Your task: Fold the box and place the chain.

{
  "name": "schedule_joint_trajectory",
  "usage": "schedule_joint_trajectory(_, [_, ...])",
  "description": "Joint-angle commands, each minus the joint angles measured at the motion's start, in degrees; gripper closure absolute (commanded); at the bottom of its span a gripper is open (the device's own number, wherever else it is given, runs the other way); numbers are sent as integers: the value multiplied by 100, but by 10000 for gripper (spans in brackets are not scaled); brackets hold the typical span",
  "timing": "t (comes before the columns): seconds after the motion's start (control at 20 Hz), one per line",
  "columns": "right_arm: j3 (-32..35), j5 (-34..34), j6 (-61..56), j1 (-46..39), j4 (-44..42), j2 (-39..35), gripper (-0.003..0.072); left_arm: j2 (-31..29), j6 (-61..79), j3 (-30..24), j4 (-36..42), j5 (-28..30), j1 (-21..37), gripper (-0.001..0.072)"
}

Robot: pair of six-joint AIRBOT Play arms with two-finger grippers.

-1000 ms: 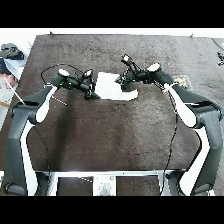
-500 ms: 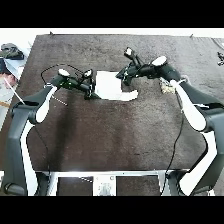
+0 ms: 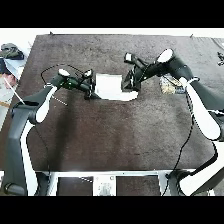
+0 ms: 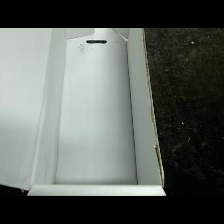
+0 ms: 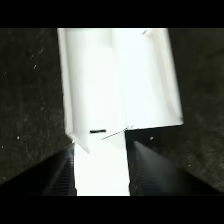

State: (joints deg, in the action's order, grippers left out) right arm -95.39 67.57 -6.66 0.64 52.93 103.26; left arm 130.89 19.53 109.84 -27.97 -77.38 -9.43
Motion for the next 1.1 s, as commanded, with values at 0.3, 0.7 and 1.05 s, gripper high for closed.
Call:
schedule_joint_trajectory(0.3, [1178, -1615, 664, 269, 164, 2, 259, 2, 0, -2, -2, 4, 0, 362])
schedule_joint_trajectory(0.7, [1187, -1853, 734, 352, -358, 46, 446, 2, 0, -2, -2, 4, 0, 362])
schedule_joint_trajectory(1.05, [1185, -1749, 1191, 413, -1084, 216, 466, 2, 0, -2, -2, 4, 0, 362])
